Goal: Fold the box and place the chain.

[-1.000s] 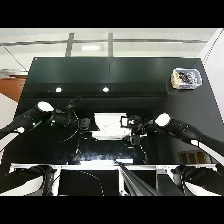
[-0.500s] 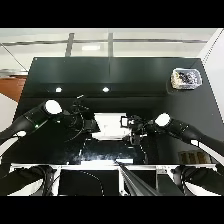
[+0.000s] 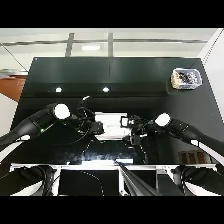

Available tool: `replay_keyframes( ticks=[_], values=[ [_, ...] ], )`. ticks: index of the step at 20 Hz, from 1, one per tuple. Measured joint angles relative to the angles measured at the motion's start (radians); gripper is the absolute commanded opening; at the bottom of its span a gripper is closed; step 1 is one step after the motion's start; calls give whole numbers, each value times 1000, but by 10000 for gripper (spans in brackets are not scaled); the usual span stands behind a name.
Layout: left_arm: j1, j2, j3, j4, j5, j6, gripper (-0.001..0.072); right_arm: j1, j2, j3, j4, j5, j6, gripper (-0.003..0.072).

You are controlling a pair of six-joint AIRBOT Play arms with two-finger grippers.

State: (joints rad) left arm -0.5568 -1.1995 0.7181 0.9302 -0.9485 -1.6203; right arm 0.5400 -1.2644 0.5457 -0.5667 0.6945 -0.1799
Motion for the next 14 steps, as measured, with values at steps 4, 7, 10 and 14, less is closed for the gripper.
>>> replay_keyframes(
  ticks=[4,7,10,14],
  values=[
    [-10,0,16,14,-3,-45,500,0,0,0,0,0,0,312],
    [-27,-2,20,58,3,-111,499,0,0,0,0,-1,-1,312],
    [-66,-18,28,146,6,-206,499,0,0,0,1,-1,0,312],
    [-137,-40,59,306,8,-377,381,0,0,0,1,-1,0,312]
  ],
)
